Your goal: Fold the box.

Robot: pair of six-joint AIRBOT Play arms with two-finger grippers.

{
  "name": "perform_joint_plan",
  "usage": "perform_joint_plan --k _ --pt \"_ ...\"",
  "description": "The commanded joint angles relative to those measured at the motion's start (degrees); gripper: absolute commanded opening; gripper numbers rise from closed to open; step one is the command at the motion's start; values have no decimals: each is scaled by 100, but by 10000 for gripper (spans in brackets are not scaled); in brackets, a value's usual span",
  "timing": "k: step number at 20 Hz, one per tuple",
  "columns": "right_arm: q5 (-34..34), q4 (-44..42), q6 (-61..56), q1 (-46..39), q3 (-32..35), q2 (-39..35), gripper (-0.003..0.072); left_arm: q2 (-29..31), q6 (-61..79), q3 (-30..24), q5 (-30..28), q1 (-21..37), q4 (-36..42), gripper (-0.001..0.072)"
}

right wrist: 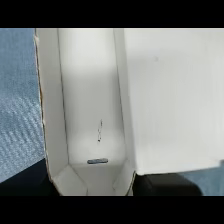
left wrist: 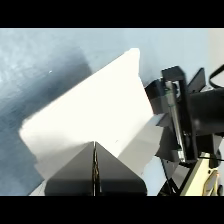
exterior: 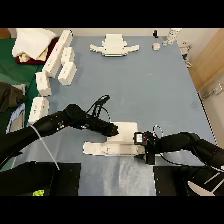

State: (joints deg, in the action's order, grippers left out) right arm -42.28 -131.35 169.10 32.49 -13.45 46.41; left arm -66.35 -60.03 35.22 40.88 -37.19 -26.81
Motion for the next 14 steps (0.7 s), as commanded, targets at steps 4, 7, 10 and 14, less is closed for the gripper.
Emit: perform_joint_plan --k 4,7,10,14 --pt "2 2 2 2 -4 -4 506 -535 -280 33 398 85 2 14" --pt "0 0 2 2 -4 -4 506 -535 -249 87 404 85 4 14" --pt "0 2 2 2 -4 -4 506 -463 -120 240 466 87 2 14" --pt "0 2 2 2 -4 -4 506 269 396 621 1309 243 -199 14"
